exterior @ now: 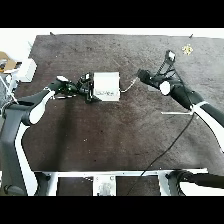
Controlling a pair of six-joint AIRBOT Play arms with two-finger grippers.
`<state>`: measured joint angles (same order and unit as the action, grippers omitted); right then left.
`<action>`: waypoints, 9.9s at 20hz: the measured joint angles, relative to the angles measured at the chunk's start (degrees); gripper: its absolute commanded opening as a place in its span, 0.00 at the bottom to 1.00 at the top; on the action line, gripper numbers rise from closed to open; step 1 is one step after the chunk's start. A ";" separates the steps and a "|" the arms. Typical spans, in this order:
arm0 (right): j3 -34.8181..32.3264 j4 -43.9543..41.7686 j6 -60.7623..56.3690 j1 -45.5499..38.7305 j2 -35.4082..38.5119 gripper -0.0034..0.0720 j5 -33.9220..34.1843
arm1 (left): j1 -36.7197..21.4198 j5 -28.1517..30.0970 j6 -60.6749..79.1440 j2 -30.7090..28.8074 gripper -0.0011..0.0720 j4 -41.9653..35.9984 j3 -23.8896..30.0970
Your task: Fold the box and place the chain.
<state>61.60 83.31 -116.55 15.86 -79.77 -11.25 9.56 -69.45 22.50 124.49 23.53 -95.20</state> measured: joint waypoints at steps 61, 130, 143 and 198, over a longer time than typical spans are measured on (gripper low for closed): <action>22.73 -61.22 118.18 -6.40 -25.07 0.34 -51.58 | 0.00 -0.02 0.02 0.00 0.41 0.00 0.00; 21.70 -56.35 125.52 -0.59 -29.27 0.05 -43.17 | 0.02 0.00 0.02 0.00 0.41 -0.02 0.00; 9.46 -61.66 118.01 -2.34 -2.51 0.05 -27.82 | 0.02 -0.02 0.02 0.00 0.41 0.00 0.00; -62.88 -78.66 116.28 -9.46 74.62 0.05 12.70 | -49.35 28.00 -76.30 -68.26 0.02 40.39 45.33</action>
<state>-1.28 4.64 -0.27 6.39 -5.15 1.45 -39.79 -41.45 -53.80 56.23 63.92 -49.87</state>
